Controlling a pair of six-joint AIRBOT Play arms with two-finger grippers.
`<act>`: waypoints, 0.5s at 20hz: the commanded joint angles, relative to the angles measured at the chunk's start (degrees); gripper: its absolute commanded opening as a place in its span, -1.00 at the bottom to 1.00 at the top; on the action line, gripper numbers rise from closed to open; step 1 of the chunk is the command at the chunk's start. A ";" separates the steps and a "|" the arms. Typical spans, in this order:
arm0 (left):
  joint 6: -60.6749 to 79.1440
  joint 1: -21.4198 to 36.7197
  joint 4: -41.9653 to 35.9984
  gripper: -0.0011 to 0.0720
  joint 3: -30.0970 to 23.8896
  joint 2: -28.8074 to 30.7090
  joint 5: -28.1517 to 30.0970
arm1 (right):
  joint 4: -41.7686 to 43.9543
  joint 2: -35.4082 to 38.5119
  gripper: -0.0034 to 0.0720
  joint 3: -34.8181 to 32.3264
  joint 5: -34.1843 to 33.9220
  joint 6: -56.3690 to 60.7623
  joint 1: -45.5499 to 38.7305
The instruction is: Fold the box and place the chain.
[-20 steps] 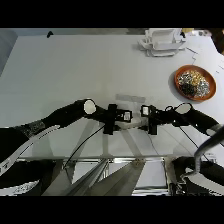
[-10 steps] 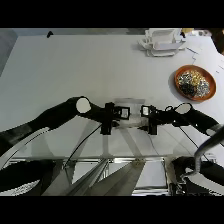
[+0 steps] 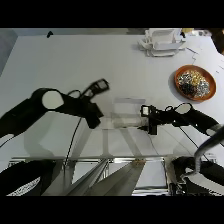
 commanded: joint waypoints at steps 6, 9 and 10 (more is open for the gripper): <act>-24.37 10.27 -13.88 -0.95 -16.68 1.49 11.08 | 0.00 0.04 -0.09 -0.02 0.00 -0.02 -0.02; -16.79 10.27 -25.66 -0.95 -16.68 -4.04 11.10 | 0.00 0.04 -0.09 -0.02 0.00 -0.02 -0.02; -14.84 10.19 -28.79 -0.96 -16.68 -6.34 11.04 | 0.00 0.07 -0.09 -0.02 0.00 -0.02 -0.02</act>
